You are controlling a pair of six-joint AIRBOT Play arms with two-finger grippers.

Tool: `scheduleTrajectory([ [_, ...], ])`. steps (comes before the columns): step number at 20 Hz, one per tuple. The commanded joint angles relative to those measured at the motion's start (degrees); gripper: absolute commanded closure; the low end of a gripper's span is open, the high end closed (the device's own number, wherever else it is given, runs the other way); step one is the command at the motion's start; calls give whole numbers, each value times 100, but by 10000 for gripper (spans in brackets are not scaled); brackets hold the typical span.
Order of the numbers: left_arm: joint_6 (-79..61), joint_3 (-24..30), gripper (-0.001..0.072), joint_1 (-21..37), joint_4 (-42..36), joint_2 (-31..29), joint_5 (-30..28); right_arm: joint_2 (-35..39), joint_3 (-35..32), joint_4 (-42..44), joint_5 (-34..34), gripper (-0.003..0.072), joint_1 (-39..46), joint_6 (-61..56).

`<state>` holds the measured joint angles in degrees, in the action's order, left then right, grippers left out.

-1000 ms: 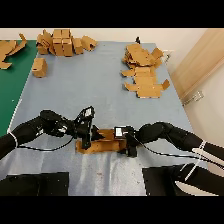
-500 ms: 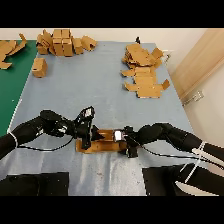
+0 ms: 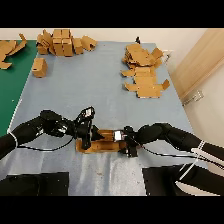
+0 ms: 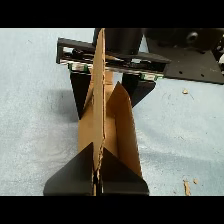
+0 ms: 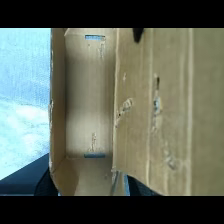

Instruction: Fold the box.

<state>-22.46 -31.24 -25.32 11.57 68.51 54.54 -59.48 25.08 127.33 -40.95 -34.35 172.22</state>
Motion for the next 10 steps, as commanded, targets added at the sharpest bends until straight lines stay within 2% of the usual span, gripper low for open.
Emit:
scheduleTrajectory([
  [1,0,-2,699,-2,0,2,-2,-42,-4,-24,-9,154,-7,-7],
  [7,0,-2,699,-2,0,2,0,-44,-4,-48,-4,157,-2,-9],
  [9,0,-2,699,-2,0,2,0,-44,-4,-48,-39,249,-2,-9],
  [10,0,-2,699,-2,0,2,0,-44,-4,-59,-55,248,-2,-9],
])
